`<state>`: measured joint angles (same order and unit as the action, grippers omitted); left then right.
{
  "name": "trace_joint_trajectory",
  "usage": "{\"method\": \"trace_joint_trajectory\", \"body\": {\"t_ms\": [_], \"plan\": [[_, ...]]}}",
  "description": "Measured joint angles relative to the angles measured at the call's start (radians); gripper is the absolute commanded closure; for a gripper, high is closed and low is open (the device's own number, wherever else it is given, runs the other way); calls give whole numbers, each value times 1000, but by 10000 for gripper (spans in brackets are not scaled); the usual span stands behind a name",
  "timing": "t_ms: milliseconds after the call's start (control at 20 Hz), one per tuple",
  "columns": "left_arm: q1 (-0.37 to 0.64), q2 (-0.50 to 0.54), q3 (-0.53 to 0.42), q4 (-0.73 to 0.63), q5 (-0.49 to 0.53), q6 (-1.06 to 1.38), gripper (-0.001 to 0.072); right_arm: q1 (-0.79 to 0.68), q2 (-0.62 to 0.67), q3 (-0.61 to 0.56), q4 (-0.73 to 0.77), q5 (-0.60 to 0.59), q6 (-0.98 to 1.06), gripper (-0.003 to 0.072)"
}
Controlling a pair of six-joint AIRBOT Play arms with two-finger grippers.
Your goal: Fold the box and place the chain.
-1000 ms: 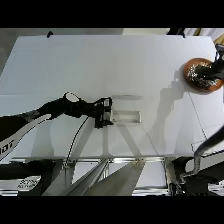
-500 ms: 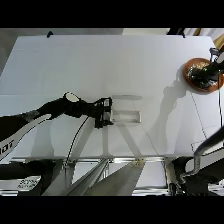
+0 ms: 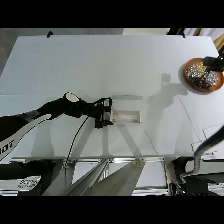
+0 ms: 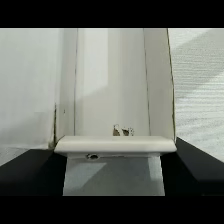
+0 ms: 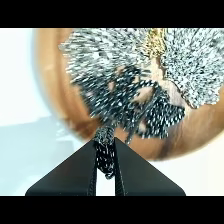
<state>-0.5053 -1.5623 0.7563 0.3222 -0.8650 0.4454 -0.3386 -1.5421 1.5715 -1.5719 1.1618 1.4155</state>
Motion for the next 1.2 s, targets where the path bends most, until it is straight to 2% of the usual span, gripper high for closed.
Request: {"method": "trace_joint_trajectory", "body": {"t_ms": [450, 750, 950, 1200], "plan": [[0, 0, 0, 0, 0, 0, 567, 123, 338, 0, 140, 252, -50, 674], [0, 0, 0, 0, 0, 0, 567, 299, 506, -2, 195, 383, -10, 674], [0, 0, 0, 0, 0, 0, 567, 454, 585, -6, 204, 436, 56, 674], [0, 0, 0, 0, 0, 0, 567, 660, 620, -7, 206, 454, 153, 674]]}}
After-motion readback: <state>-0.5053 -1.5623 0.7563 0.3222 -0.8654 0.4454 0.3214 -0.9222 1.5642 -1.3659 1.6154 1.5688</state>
